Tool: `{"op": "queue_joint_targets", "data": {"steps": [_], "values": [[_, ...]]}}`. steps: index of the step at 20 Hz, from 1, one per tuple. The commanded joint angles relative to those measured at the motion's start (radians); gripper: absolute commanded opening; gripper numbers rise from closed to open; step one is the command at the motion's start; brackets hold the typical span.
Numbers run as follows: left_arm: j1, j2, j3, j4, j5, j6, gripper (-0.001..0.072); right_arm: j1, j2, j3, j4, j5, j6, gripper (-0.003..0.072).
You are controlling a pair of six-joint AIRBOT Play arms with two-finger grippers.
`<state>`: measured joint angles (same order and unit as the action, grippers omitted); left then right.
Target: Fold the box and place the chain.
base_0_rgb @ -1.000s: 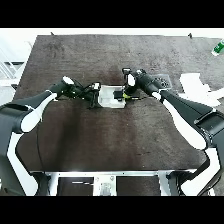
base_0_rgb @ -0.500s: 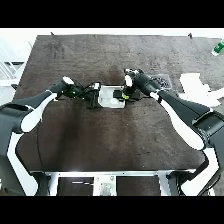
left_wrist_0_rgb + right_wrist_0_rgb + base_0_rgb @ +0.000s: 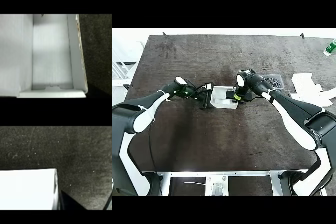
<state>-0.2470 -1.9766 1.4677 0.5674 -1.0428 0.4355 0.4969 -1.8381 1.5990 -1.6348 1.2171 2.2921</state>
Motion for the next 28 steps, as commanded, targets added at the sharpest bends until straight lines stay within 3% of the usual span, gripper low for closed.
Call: {"op": "queue_joint_targets", "data": {"steps": [1, 2, 7, 9, 13, 16, 22, 28], "values": [[0.001, 0.001, 0.001, 0.000, 0.002, -0.001, 0.0399, 0.000, 0.000, 0.002, 0.000, 0.006, 0.004, 0.0092], [0.001, 0.001, 0.001, 0.000, 0.002, -0.001, 0.0399, 0.000, 0.000, 0.002, -0.002, 0.006, 0.004, 0.0021], [0.001, 0.001, 0.001, 0.000, 0.002, -0.001, 0.0399, 0.000, 0.000, 0.002, -0.007, -0.015, 0.001, 0.0026], [0.001, 0.001, 0.001, 0.000, 0.002, -0.001, 0.0399, -0.001, 0.003, 0.002, -0.007, -0.015, 0.000, 0.0399], [0.001, 0.001, 0.001, 0.000, 0.002, 0.000, 0.0399, 0.000, 0.027, 0.002, -0.003, -0.015, -0.040, 0.0426], [0.001, 0.001, 0.001, 0.000, 0.002, 0.000, 0.0399, 0.000, 0.058, 0.002, 0.035, -0.014, -0.119, 0.0539], [0.001, 0.001, 0.001, 0.000, 0.002, -0.001, 0.0399, -0.001, 0.212, 0.002, 0.055, -0.011, -0.245, 0.0538], [0.001, 0.001, 0.001, 0.000, 0.002, -0.001, 0.0399, -0.114, 0.381, 0.002, -0.165, -0.015, -0.315, 0.0536]]}}
